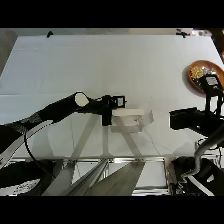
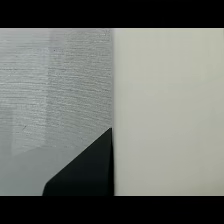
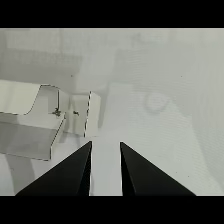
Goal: Fold the box and place the chain.
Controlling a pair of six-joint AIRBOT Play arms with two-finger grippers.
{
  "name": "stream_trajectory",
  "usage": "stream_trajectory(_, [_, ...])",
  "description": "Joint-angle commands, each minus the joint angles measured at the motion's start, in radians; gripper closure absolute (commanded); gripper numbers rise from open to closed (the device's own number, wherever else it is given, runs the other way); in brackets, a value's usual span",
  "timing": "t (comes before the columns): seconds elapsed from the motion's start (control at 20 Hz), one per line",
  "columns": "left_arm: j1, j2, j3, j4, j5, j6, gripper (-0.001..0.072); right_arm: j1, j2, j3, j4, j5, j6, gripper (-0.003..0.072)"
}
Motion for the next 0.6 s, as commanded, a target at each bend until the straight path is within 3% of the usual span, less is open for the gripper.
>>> stream_trajectory(0.0, [0.0, -0.005, -0.001, -0.074, -0.002, 0.031, 0.0703, 0.001, 0.001, 0.0, 0.0, 0.0, 0.0, 0.0484])
stream_trajectory(0.15, [0.0, -0.005, -0.001, -0.13, 0.0, 0.091, 0.0702, 0.001, 0.001, 0.0, 0.0, 0.0, 0.0, 0.0484])
stream_trajectory(0.55, [0.0, -0.008, -0.001, -0.129, 0.005, 0.09, 0.0701, 0.001, 0.001, 0.0, 0.0, 0.0, 0.0, 0.0484])
